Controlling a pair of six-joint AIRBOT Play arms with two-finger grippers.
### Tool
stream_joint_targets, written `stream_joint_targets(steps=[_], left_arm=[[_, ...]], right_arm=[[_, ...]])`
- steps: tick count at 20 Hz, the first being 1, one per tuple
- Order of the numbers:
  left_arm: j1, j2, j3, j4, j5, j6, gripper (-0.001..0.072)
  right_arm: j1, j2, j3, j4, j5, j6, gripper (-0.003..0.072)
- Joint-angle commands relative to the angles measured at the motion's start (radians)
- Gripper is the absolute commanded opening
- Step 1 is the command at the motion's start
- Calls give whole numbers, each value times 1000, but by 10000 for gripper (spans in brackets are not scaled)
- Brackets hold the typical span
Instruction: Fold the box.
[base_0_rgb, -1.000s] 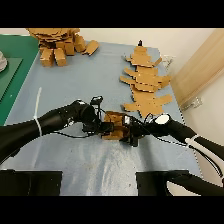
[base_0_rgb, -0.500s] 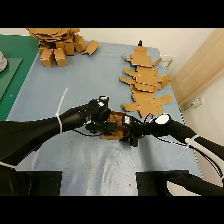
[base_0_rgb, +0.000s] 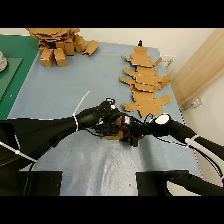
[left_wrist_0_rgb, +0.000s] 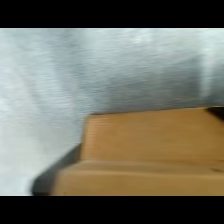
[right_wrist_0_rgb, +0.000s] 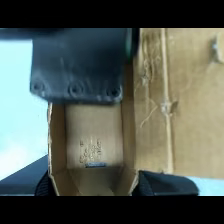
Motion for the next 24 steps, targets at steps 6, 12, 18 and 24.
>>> stream_joint_targets(steps=[6,12,18,24], left_arm=[[-2,-9,7,14,6,45,12],[-2,-8,7,-29,-8,48,522],[-2,42,8,-27,-81,102,532],[3,183,7,92,-119,109,532]], right_arm=[[0,0,0,2,0,0,520],[0,0,0,2,0,0,520],[0,0,0,2,0,0,520],[0,0,0,2,0,0,520]])
